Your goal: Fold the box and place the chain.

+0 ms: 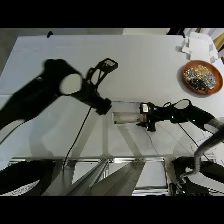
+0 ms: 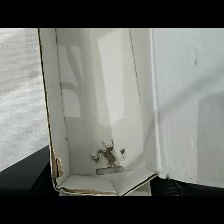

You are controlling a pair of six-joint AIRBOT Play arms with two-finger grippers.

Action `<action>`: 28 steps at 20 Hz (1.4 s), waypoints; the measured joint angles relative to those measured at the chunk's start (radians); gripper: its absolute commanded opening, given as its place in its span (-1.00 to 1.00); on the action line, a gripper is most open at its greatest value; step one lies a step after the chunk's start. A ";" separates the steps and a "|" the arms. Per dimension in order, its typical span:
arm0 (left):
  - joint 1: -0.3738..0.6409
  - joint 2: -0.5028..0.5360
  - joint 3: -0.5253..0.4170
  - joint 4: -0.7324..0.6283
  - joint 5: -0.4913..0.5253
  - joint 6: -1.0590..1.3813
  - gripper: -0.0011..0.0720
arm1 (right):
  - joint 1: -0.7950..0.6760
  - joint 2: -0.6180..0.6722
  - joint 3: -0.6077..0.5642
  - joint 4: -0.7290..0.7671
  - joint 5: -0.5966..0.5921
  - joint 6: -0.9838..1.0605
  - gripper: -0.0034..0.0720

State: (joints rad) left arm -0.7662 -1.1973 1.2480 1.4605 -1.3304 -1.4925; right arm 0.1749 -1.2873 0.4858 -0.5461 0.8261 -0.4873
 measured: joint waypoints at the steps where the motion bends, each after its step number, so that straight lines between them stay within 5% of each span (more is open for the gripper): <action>1: 0.004 0.053 -0.038 0.003 0.002 0.077 0.62 | 0.000 0.000 0.000 0.000 0.000 0.000 0.12; 3: 0.017 0.157 -0.143 -0.003 0.030 0.222 0.93 | 0.000 0.000 0.000 0.000 0.000 0.000 0.12; 7: 0.088 0.309 -0.409 -0.170 0.172 0.560 0.94 | 0.000 0.000 0.000 0.000 0.000 0.000 0.12; 11: 0.163 0.287 -0.571 -0.423 0.264 0.974 0.94 | 0.000 0.000 0.000 0.000 0.000 0.000 0.12; 20: 0.238 -0.061 -0.636 -0.837 0.438 1.516 0.94 | 0.000 0.000 0.000 0.000 0.000 0.000 0.12; 28: 0.242 -0.158 -0.639 -1.039 0.549 1.794 0.94 | 0.000 0.000 0.000 0.000 0.000 0.000 0.12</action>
State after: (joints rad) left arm -0.5243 -1.3552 0.6094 0.4213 -0.7818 0.3019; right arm 0.1749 -1.2873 0.4858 -0.5465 0.8265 -0.4877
